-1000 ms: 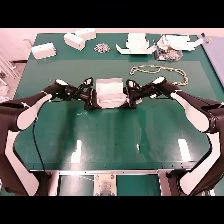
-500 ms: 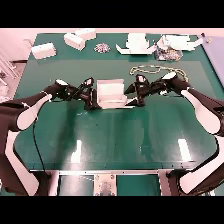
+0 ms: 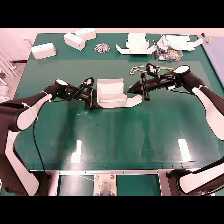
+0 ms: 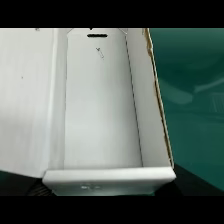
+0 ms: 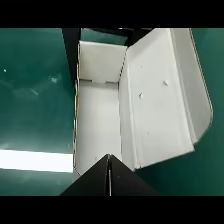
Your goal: Fold the box and place the chain.
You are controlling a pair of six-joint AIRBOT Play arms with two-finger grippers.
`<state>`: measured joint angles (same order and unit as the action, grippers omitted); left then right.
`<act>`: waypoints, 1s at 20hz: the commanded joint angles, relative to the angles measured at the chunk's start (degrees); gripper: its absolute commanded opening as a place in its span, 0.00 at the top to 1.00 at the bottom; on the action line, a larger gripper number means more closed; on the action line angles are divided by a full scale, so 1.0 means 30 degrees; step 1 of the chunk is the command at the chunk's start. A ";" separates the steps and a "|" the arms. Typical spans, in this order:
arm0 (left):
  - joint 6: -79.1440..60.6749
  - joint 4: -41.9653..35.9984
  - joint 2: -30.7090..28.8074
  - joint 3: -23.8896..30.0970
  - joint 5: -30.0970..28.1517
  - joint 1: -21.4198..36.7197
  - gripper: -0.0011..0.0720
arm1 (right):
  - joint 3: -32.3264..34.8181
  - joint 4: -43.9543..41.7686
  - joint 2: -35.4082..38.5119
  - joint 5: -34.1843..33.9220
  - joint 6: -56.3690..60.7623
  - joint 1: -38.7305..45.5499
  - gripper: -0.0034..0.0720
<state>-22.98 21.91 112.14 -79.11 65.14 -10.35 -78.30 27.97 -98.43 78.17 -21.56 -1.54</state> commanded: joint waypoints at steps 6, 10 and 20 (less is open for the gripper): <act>0.0015 -0.0124 -0.0015 -0.0058 -0.0350 0.0015 0.12 | -0.0007 -0.0969 -0.0284 -0.3286 0.0036 -0.2484 0.95; 0.0153 0.0022 -0.0015 -0.0058 -0.0168 0.0015 0.12 | -0.0029 -0.1078 -0.0852 -0.6098 -0.0539 -0.3024 0.95; 0.0153 0.0051 -0.0015 -0.0058 0.0138 0.0015 0.12 | -0.1107 -0.1566 -0.2084 -0.8204 -0.1326 -0.2645 0.95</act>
<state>-22.52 22.04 112.14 -79.22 65.39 -10.31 -80.44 23.14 -102.96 54.96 -25.08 -9.96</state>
